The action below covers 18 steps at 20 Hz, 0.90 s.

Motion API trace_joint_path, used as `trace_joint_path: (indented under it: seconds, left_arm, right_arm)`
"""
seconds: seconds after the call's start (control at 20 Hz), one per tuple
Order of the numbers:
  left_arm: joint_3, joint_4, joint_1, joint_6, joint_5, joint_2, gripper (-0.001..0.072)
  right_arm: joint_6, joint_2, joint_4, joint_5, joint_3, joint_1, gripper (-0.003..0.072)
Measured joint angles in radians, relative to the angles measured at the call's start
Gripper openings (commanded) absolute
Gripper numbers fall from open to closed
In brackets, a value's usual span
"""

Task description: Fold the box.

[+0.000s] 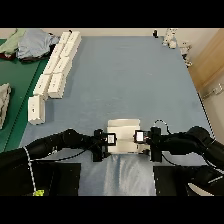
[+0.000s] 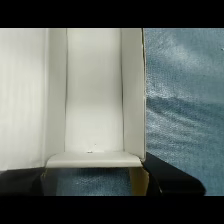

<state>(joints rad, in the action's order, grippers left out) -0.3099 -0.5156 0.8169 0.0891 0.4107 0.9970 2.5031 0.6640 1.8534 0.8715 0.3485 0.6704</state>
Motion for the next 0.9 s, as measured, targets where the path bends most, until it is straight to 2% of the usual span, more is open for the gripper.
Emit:
trace_joint_path:
  seconds: [0.1, 0.2, 0.7, 0.75, 0.85, 0.9]
  left_arm:
    - [0.0, 0.0, 0.0, 0.0, 0.0, 0.0, 0.0521]
    - [0.0, 0.0, 0.0, 0.0, 0.0, 0.0, 0.0521]
    - [0.0, 0.0, 0.0, 0.0, 0.0, 0.0, 0.0521]
    - [0.0, 0.0, 0.0, 0.0, 0.0, 0.0, 0.0521]
    - [0.0, 0.0, 0.0, 0.0, 0.0, 0.0, 0.0521]
    - [0.0, 0.0, 0.0, 0.0, 0.0, 0.0, 0.0521]
  right_arm:
    - [0.005, 0.015, -0.001, -0.023, 0.0, 0.005, 0.0243]
    - [0.009, 0.023, -0.001, -0.035, 0.0, 0.008, 0.0149]
    - [0.117, 0.034, 0.145, -0.08, 0.0, 0.01, 0.015]
    - [0.124, 0.036, 0.156, -0.084, 0.0, 0.01, 0.0181]
    - [0.132, 0.043, 0.177, -0.086, 0.0, 0.01, 0.0613]
    - [0.137, 0.047, 0.187, -0.087, 0.0, 0.011, 0.0662]
